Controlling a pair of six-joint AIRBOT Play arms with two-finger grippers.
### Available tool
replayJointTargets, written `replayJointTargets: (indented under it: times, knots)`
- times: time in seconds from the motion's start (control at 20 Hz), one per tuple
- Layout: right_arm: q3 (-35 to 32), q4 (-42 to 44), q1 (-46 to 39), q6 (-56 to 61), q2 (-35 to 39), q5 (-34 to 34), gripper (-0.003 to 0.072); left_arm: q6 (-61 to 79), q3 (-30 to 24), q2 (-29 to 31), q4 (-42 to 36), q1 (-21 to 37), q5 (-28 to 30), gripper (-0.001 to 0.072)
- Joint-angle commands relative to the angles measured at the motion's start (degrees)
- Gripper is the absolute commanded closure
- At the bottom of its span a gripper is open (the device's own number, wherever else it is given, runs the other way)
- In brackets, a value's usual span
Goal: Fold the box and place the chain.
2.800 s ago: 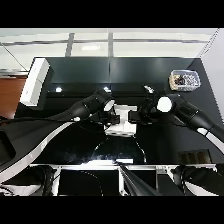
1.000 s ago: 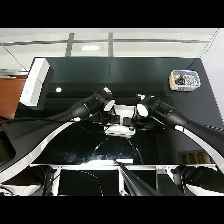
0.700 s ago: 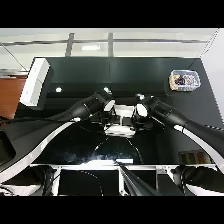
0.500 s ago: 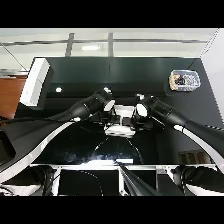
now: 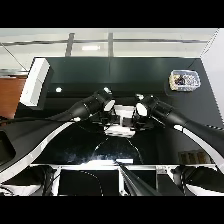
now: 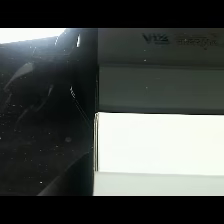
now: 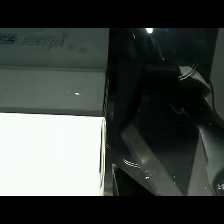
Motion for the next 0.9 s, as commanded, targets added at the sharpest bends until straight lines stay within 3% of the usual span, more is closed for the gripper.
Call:
replayJointTargets:
  times: [0.0,0.8,0.85]
  knots:
    - [1.2,0.3,0.0,-1.2,0.0,0.2,0.0413,0.0,0.0,0.0,0.0,0.0,0.1,0.0681]
    - [1.5,-0.6,0.0,-2.6,-1.8,-2.4,0.0412,0.0,0.0,0.0,0.0,0.0,0.1,0.0681]
    - [1.5,-0.5,0.0,-2.6,-1.8,-2.7,0.0453,0.0,0.0,0.0,-0.1,0.0,0.1,0.0681]
